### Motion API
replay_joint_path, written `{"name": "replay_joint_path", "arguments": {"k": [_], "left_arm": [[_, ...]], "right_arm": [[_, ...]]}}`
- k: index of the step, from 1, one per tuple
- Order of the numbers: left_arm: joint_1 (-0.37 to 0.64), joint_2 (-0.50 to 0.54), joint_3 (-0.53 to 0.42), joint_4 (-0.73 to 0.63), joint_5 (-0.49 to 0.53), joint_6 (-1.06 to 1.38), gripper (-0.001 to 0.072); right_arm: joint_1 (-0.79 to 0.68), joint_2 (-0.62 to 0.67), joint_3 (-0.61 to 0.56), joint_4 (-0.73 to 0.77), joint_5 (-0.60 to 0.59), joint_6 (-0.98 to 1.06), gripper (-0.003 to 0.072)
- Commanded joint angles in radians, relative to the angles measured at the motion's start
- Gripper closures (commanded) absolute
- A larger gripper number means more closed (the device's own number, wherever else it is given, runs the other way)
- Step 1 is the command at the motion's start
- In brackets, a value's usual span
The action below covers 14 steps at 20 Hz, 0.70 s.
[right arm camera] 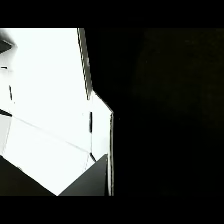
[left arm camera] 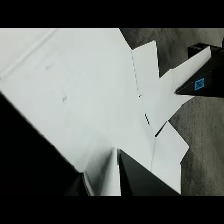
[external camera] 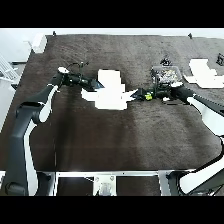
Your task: Fold the box and place the chain.
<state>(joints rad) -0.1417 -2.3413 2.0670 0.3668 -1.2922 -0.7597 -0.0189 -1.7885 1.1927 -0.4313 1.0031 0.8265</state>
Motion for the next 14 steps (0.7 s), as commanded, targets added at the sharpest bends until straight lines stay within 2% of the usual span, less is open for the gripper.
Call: {"name": "replay_joint_path", "arguments": {"k": [1, 13, 14], "left_arm": [[0.012, 0.000, 0.000, -0.013, 0.001, 0.001, 0.0482], [0.020, 0.000, 0.000, -0.030, -0.018, 0.010, 0.0486], [0.020, 0.000, 0.000, -0.030, -0.021, 0.010, 0.0592]], "right_arm": [[0.001, 0.000, 0.000, 0.000, 0.002, 0.000, 0.0674], [0.001, 0.000, 0.000, 0.000, 0.002, 0.000, 0.0674], [0.001, 0.000, 0.000, 0.000, 0.002, 0.000, 0.0674]]}}
